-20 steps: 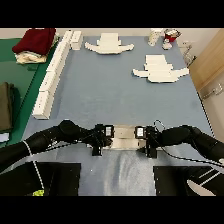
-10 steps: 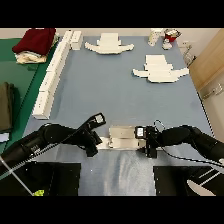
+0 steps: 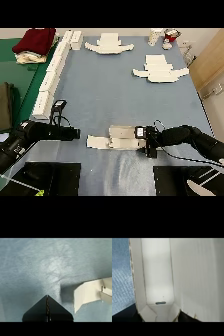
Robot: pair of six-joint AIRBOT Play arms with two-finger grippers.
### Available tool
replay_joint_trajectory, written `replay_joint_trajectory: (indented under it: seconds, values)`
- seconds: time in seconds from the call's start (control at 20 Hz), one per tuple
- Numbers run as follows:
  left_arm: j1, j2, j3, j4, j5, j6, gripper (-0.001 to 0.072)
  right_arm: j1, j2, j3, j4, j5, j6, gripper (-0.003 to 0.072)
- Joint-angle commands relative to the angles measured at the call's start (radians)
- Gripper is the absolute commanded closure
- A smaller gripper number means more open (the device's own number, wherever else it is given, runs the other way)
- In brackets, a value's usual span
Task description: Fold the box.
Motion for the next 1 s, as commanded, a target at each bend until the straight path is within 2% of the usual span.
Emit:
replay_joint_trajectory:
  seconds: [0.0, 0.1, 0.25, 0.4, 0.55, 0.95]
  values:
    - [0.047, -0.050, -0.027, -0.185, -0.018, 0.042, 0.0693, 0.000, 0.001, 0.000, 0.000, 0.000, 0.000, 0.0180]
    - [-0.010, -0.115, -0.061, -0.330, 0.048, 0.121, 0.0694, 0.000, 0.001, 0.000, 0.000, 0.000, 0.000, 0.0180]
    - [-0.135, -0.204, -0.077, -0.450, 0.164, 0.165, 0.0694, 0.000, 0.001, 0.000, 0.000, 0.000, 0.000, 0.0180]
    - [-0.236, -0.219, -0.074, -0.545, 0.275, 0.212, 0.0694, 0.000, 0.001, 0.000, 0.000, 0.000, 0.000, 0.0180]
    - [-0.270, -0.217, -0.052, -0.557, 0.258, 0.212, 0.0693, 0.000, 0.001, 0.000, 0.000, 0.000, 0.000, 0.0180]
    - [-0.269, -0.172, 0.013, -0.561, 0.239, 0.211, 0.0690, 0.000, 0.001, 0.000, 0.000, 0.000, 0.000, 0.0180]
